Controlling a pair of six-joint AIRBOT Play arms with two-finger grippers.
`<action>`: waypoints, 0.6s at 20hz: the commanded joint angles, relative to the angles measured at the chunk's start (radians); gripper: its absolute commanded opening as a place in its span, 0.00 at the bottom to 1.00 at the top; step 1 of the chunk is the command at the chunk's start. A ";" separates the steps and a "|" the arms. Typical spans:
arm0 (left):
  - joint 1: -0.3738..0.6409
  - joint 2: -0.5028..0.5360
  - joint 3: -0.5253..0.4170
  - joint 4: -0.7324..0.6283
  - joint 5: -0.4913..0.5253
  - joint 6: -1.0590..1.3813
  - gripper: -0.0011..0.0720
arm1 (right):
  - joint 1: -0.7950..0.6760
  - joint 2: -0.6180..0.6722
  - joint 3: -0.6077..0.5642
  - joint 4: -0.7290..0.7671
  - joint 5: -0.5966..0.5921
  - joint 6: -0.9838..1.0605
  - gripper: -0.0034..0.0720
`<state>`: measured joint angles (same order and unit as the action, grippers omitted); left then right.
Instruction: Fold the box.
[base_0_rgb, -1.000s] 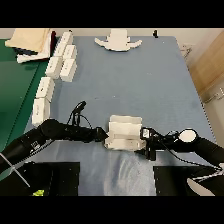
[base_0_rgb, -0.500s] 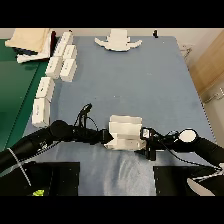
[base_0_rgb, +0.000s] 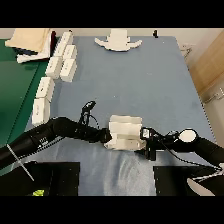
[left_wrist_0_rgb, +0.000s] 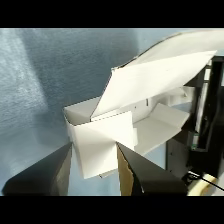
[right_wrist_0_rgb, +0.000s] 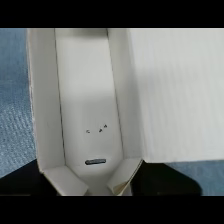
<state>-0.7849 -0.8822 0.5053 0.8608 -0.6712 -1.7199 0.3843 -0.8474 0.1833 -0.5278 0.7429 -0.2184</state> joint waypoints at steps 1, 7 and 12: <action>-0.070 -0.021 0.064 0.270 -0.064 -0.290 0.57 | 0.000 0.000 0.000 0.000 0.000 0.000 0.83; -0.196 -0.173 0.206 0.418 -0.184 -0.478 0.57 | 0.000 0.000 0.000 0.000 0.000 0.000 0.83; -0.269 -0.284 0.336 0.533 -0.322 -0.597 0.57 | 0.000 0.000 0.000 0.000 0.000 0.000 0.83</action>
<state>-1.0153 -1.1084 0.7753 1.3155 -0.9081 -2.2364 0.3843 -0.8474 0.1833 -0.5278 0.7429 -0.2184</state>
